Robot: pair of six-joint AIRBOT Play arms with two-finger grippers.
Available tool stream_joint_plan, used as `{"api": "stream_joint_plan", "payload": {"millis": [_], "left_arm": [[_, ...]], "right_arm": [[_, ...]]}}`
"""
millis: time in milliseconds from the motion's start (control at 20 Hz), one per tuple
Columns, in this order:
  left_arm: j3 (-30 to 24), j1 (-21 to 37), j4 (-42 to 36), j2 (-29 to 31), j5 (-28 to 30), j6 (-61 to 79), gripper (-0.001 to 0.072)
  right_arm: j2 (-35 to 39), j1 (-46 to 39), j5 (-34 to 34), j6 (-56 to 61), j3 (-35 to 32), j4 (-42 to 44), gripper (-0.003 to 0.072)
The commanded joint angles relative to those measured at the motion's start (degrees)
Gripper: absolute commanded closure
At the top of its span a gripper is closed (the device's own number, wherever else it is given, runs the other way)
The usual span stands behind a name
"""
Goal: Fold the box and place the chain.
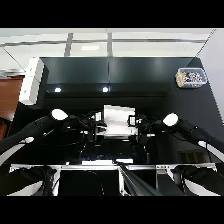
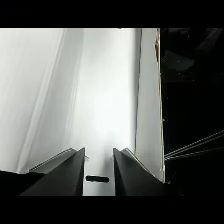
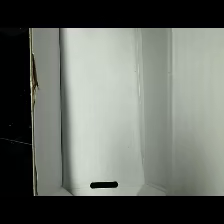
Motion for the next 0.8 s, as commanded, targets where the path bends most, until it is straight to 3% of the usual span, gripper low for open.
{"api": "stream_joint_plan", "payload": {"millis": [0,50,150,250,500,650,750], "left_arm": [[0.0,0.2,0.1,0.1,0.0,-0.7,0.0506],[0.1,0.3,1.4,0.6,0.0,-0.8,0.067],[0.0,1.5,6.4,3.6,-0.3,-6.8,0.0681],[0.2,4.3,13.0,8.2,-1.5,-22.3,0.0682],[0.9,16.5,33.1,18.6,-9.8,-55.3,0.0682],[0.6,27.3,36.9,16.9,-14.7,-81.1,0.0683],[0.4,34.5,33.8,12.0,-22.4,-86.4,0.0683]], "right_arm": [[0.0,0.0,0.0,0.0,0.0,0.0,0.0601],[0.0,0.0,0.0,0.0,0.0,0.0,0.0601],[0.0,0.0,0.0,0.0,0.0,0.0,0.06],[0.0,0.0,0.0,0.0,0.0,0.0,0.06],[0.0,0.0,0.0,0.0,0.0,0.0,0.06],[0.0,0.0,0.0,0.0,0.0,0.0,0.06],[0.0,0.0,0.0,0.0,0.0,0.0,0.0601]]}}
